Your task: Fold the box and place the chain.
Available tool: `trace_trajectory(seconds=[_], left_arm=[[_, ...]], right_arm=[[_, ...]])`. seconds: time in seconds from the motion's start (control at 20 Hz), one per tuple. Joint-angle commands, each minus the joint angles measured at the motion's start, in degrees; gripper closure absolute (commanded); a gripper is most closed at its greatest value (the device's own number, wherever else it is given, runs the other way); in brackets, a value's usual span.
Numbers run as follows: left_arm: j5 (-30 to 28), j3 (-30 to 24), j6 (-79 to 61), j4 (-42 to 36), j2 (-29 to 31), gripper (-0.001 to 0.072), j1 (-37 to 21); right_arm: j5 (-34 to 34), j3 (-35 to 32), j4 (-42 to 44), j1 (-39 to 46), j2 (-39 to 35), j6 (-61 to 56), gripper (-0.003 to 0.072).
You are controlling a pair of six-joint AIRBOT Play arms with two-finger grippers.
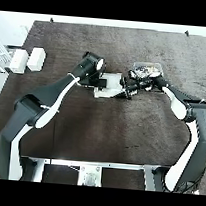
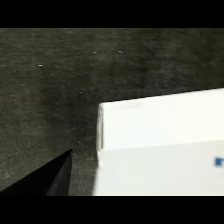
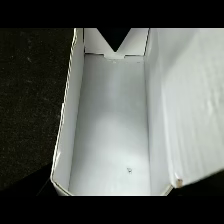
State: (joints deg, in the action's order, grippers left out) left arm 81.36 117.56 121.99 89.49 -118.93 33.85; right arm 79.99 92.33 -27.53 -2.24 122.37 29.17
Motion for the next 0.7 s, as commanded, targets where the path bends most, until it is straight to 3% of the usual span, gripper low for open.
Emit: trace_trajectory(seconds=[0.0,0.1,0.15,0.2,0.4,0.6,0.65], left_arm=[[0.2,0.07,-3.65,-2.16,1.22,0.0271,-0.44],[1.33,0.22,-8.0,-5.77,3.04,0.0227,-0.98],[2.27,0.33,-10.78,-7.58,4.09,0.01,-1.36],[3.17,0.33,-12.9,-8.9,5.31,0.0072,-1.84],[5.07,0.52,-25.68,-10.34,10.58,0.0071,-4.74],[3.45,-0.94,-54.42,-12.59,11.67,0.0072,-8.04],[2.32,-2.54,-60.74,-18.21,11.65,0.0072,-9.99]], right_arm=[[0.09,0.0,0.07,-0.07,-0.02,-0.02,0.0103],[0.07,0.0,0.07,-0.07,-0.02,-0.02,0.0103],[0.07,0.0,0.07,-0.07,-0.02,-0.02,0.0103],[0.07,0.0,0.07,-0.07,-0.02,-0.02,0.0104],[0.09,0.0,0.07,-0.07,-0.02,-0.02,0.0103],[0.07,0.0,0.07,-0.07,-0.02,-0.02,0.0103],[0.07,0.0,0.07,-0.07,-0.02,-0.02,0.0103]])
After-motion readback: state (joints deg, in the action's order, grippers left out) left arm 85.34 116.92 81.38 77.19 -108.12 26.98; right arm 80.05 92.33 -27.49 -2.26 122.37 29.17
